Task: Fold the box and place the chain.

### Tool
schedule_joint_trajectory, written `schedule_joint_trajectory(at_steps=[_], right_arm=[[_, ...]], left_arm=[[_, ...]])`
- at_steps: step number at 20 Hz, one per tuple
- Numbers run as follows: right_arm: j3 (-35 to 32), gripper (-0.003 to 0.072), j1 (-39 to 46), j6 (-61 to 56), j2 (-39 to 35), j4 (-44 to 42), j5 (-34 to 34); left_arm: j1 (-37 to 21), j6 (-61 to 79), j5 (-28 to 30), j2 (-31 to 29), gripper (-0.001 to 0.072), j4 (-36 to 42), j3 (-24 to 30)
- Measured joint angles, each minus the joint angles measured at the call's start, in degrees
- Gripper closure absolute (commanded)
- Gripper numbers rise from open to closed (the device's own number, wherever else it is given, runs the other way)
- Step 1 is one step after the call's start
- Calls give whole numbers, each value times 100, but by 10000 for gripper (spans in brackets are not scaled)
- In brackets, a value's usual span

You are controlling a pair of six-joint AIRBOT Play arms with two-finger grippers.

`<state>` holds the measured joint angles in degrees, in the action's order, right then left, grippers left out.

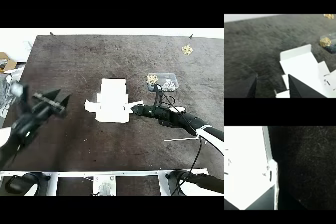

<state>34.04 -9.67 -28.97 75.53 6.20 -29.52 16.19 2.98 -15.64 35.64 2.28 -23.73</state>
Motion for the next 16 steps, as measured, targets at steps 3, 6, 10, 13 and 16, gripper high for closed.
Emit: schedule_joint_trajectory(at_steps=[3, 6, 10, 13, 16], right_arm=[[0, 688, -4, 120, 7, -2, 22], [0, 688, -4, 271, 7, -2, 39], [0, 688, -4, 603, 7, -2, 44], [0, 688, -4, 743, 7, -4, 44], [0, 688, -4, 802, 7, -4, 46]], left_arm=[[-35, -90, -623, 1742, 300, -63, -1185], [-321, -732, -1663, 3305, 281, -590, -2535], [-831, -2142, -3534, 5099, 281, -1908, -4605], [-931, -2970, -4896, 6264, 281, -2787, -6008], [-977, -3484, -5901, 7302, 282, -3191, -7079]])
